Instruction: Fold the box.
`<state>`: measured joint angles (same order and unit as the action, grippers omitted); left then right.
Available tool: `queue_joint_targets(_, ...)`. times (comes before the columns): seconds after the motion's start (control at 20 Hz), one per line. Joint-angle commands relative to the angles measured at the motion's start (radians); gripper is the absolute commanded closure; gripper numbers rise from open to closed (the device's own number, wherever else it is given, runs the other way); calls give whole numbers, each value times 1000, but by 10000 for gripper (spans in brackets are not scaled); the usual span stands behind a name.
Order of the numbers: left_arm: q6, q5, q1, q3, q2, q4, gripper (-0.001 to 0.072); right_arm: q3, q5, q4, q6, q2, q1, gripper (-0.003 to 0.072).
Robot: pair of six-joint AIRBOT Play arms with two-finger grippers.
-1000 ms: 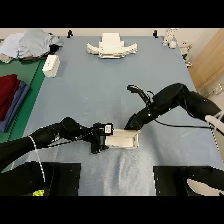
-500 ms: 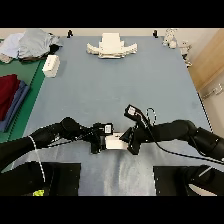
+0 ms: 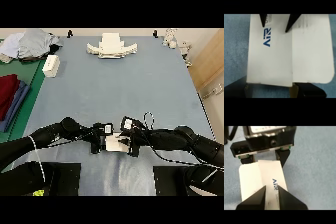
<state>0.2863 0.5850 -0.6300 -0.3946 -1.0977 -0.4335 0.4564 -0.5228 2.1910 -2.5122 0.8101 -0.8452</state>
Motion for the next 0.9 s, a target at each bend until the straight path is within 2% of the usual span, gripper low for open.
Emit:
queue_joint_targets(0.0, 0, 0, 0, -1, 0, 0, 189, 33, -18, -15, -92, -2, -5, 273)
queue_joint_targets(0.05, 0, 0, 0, -1, 0, 0, 189, 37, -22, -14, -134, -2, -6, 196)
queue_joint_targets(0.45, 0, 0, 0, -1, 0, 0, 189, 37, -69, -10, -305, 76, -11, 167)
queue_joint_targets(0.85, 0, 0, 0, -1, 0, 0, 189, 37, -63, 3, -352, 87, -11, 166)
